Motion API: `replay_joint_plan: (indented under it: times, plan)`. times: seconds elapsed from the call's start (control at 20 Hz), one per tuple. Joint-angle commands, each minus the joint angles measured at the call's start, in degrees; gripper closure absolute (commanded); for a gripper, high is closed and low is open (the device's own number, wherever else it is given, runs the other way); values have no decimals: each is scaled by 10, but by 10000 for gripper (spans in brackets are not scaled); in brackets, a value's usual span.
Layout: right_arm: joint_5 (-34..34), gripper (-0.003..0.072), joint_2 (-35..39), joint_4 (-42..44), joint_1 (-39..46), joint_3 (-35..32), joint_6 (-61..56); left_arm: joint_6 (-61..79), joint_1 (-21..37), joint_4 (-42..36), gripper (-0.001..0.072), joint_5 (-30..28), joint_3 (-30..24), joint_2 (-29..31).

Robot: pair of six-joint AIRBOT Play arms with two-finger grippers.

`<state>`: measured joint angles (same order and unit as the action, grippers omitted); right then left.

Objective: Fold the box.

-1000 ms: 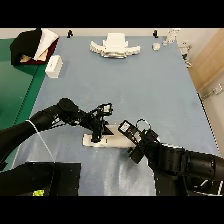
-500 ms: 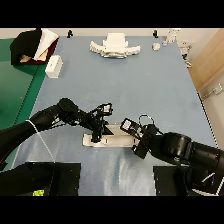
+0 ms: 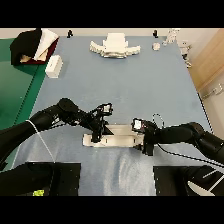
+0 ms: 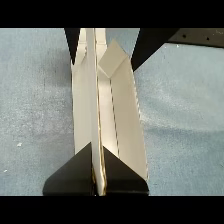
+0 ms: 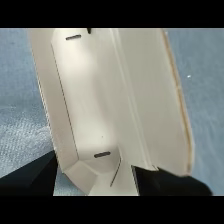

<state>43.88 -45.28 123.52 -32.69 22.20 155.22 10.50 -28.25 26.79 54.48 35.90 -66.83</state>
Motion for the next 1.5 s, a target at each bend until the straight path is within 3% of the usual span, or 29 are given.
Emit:
replay_joint_plan:
  times: [0.0,0.3,0.85,1.45]
  plan:
    - [23,-34,-16,97,39,-11,139,0,0,0,696,0,0,1]
    - [21,-27,-2,53,39,-9,138,0,0,0,696,0,1,1]
    - [-4,-27,-71,77,41,-9,169,0,0,0,696,0,0,1]
    - [-13,-6,-87,75,40,-9,169,0,0,0,696,0,1,1]
